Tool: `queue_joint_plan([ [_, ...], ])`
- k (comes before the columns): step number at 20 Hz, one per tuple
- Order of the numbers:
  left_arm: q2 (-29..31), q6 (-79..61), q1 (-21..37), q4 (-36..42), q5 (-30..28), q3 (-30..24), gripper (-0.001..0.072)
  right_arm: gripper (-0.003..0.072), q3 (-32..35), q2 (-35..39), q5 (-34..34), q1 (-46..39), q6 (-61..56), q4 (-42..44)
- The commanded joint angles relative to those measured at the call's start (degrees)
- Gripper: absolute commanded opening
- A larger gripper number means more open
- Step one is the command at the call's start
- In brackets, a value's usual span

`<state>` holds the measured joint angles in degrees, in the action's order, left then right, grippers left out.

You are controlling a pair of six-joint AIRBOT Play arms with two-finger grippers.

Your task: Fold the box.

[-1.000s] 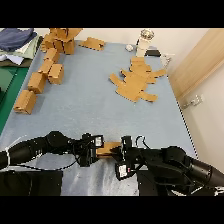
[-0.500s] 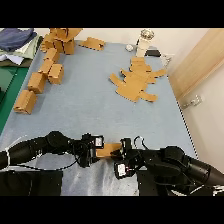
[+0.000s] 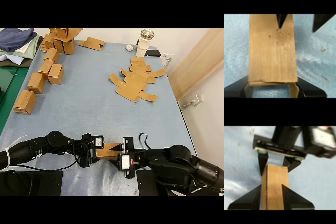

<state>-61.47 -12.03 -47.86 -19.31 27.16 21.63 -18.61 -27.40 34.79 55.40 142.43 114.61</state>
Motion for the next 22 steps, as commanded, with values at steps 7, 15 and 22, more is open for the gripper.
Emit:
queue_joint_plan([
  [7,0.02,0.02,0.02,0.00,-0.07,0.00,0.0524,0.0003,15.23,16.52,-11.80,3.28,-79.56,19.61],
  [15,0.02,0.00,0.02,0.02,-0.07,0.00,0.0524,0.0003,17.33,4.59,-31.98,7.41,-84.17,19.34],
  [22,0.02,0.02,0.02,0.00,-0.07,0.00,0.0524,0.0003,16.79,1.62,-30.67,7.48,-84.13,18.38],
])
